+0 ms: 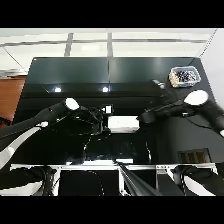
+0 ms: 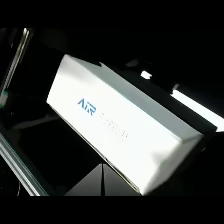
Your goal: Fold the box and place the chain.
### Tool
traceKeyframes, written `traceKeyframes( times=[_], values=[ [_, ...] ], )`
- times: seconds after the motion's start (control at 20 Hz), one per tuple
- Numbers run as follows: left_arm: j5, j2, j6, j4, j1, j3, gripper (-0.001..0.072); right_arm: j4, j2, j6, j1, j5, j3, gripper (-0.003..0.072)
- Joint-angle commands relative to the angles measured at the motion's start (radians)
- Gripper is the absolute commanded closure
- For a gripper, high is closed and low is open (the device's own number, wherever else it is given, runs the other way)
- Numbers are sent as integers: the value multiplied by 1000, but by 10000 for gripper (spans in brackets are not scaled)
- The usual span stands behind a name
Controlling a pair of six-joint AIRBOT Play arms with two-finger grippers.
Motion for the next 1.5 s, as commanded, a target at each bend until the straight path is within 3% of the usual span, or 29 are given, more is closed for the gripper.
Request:
traceKeyframes(
  times=[0.0, 0.15, 0.3, 0.45, 0.6, 0.8, 1.3, 1.45],
  values=[
    [-30, 34, -93, 40, 1, 30, -11, -98, 147, 18, -186, 138, 20, 676],
    [-131, 109, -207, 198, 1, 76, -11, -171, 209, 34, -323, 220, 20, 676],
    [-153, 164, -344, 176, -15, 137, -11, -171, 212, 41, -370, 216, 17, 675],
    [-110, 109, -456, 161, -80, 227, -10, -168, 212, 41, -369, 182, 17, 675],
    [-25, -23, -521, 161, -165, 322, -8, -168, 212, 41, -369, 162, 17, 676],
    [-66, -154, -576, 161, -209, 418, -9, -177, 212, 40, -369, 163, 17, 677],
    [-168, -163, -678, 268, -216, 432, -7, -216, 212, 40, -369, 138, 17, 677],
    [-212, -164, -772, 415, -237, 470, -6, -216, 212, 40, -369, 129, 17, 677]
  ],
)
